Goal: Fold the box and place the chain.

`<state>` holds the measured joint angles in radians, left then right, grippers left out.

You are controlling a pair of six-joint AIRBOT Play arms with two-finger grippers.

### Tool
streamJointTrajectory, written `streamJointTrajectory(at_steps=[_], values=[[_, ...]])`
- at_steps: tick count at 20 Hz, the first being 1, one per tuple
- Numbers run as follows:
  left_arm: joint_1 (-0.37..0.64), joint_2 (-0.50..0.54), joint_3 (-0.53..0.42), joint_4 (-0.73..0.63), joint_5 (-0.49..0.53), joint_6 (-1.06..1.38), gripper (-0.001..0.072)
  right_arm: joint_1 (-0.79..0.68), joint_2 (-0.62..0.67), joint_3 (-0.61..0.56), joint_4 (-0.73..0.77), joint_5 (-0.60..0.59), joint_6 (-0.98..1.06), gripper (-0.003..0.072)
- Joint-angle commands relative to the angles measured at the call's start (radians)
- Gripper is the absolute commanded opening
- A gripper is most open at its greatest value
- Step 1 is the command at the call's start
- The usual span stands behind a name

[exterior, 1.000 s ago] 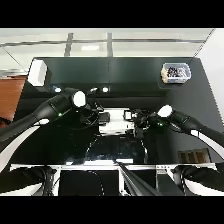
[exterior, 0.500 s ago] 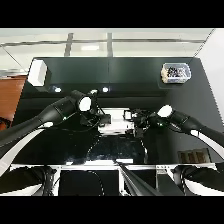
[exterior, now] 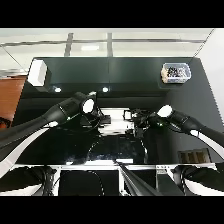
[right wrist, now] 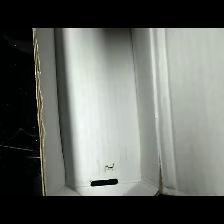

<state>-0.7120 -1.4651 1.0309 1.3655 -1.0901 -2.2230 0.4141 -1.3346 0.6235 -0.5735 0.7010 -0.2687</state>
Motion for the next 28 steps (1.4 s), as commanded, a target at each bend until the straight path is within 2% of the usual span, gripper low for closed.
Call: streamJointTrajectory(at_steps=[1, 5, 6, 7, 8, 11, 12, 13, 14, 17, 19, 21, 22, 23, 24, 28], values=[[-0.020, -0.032, 0.023, 0.024, -0.022, -0.029, 0.0287, 0.000, 0.000, 0.000, 0.000, 0.001, 0.000, 0.0225], [-0.045, -0.048, 0.063, 0.078, -0.046, -0.059, 0.0270, 0.000, 0.000, 0.000, 0.000, 0.001, 0.000, 0.0225], [-0.044, -0.048, 0.063, 0.078, -0.058, -0.059, 0.0189, 0.000, 0.000, 0.000, 0.000, 0.001, 0.000, 0.0225], [-0.045, -0.048, 0.063, 0.078, -0.066, -0.059, 0.0064, 0.000, 0.000, 0.000, 0.000, 0.001, 0.000, 0.0225], [-0.048, -0.048, 0.064, 0.076, -0.066, -0.058, 0.0021, 0.000, 0.000, 0.000, 0.000, 0.001, 0.000, 0.0225], [-0.048, -0.048, 0.064, 0.072, -0.067, -0.058, 0.0022, 0.000, 0.000, 0.000, 0.000, 0.001, 0.000, 0.0225], [-0.047, -0.048, 0.065, 0.064, -0.066, -0.058, 0.0069, 0.000, 0.000, 0.000, 0.000, 0.001, 0.000, 0.0225], [-0.047, -0.048, 0.069, 0.066, -0.067, -0.058, 0.0236, 0.000, 0.000, 0.000, 0.000, 0.001, 0.000, 0.0225], [-0.047, -0.048, 0.073, 0.065, -0.067, -0.058, 0.0323, 0.000, 0.000, 0.000, 0.000, 0.001, 0.000, 0.0225], [-0.048, -0.048, 0.078, 0.066, -0.067, -0.061, 0.0312, 0.000, 0.000, 0.000, 0.000, 0.001, 0.000, 0.0225], [-0.048, -0.050, 0.078, 0.065, -0.071, -0.063, 0.0020, 0.000, 0.000, 0.000, 0.000, 0.002, 0.000, 0.0225], [-0.048, -0.050, 0.078, 0.063, -0.071, -0.062, 0.0020, 0.000, 0.000, 0.000, 0.000, 0.002, 0.000, 0.0225], [-0.048, -0.050, 0.078, 0.064, -0.071, -0.058, 0.0020, 0.000, 0.000, 0.000, 0.001, 0.001, 0.000, 0.0249], [-0.047, -0.050, 0.078, 0.066, -0.071, -0.055, 0.0020, 0.000, 0.000, 0.000, 0.010, -0.009, 0.012, 0.0455], [-0.047, -0.050, 0.078, 0.070, -0.071, -0.050, 0.0020, -0.001, 0.005, 0.000, 0.022, -0.022, 0.035, 0.0714], [-0.042, -0.050, 0.088, 0.087, -0.074, -0.005, 0.0020, -0.003, 0.104, 0.000, -0.063, 0.036, 0.068, 0.0708]])
